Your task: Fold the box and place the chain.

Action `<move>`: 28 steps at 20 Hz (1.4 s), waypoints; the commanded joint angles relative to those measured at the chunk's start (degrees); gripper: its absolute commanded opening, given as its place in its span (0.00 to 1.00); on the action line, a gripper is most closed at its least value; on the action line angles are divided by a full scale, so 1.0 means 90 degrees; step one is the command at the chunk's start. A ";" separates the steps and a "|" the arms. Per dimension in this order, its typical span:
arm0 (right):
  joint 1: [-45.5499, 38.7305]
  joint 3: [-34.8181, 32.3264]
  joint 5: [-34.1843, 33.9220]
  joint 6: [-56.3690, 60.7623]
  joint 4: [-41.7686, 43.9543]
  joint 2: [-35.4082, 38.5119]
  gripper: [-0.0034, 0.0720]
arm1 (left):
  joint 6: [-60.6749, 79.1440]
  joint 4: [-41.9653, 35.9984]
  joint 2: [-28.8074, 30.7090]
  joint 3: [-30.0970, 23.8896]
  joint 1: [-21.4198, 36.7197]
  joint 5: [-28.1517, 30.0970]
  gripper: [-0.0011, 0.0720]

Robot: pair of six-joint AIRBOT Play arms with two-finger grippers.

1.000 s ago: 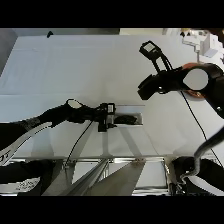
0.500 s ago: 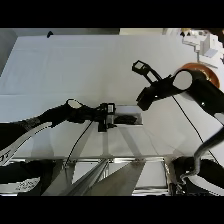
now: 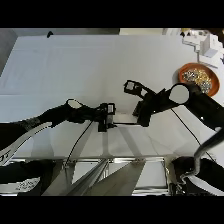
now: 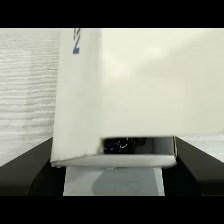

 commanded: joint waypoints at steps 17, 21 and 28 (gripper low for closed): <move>0.0053 -0.0614 -0.0568 -0.1192 0.0291 0.0469 0.36 | 0.0000 0.0000 0.0002 0.0005 0.0000 0.0002 0.36; 0.0053 -0.0614 -0.0782 -0.1212 0.0296 0.0469 0.36 | 0.0000 0.0000 0.0002 0.0005 0.0000 0.0002 0.36; 0.0053 -0.0646 -0.0971 -0.1506 0.0313 0.0425 0.44 | 0.0000 0.0000 0.0002 0.0005 0.0002 0.0000 0.36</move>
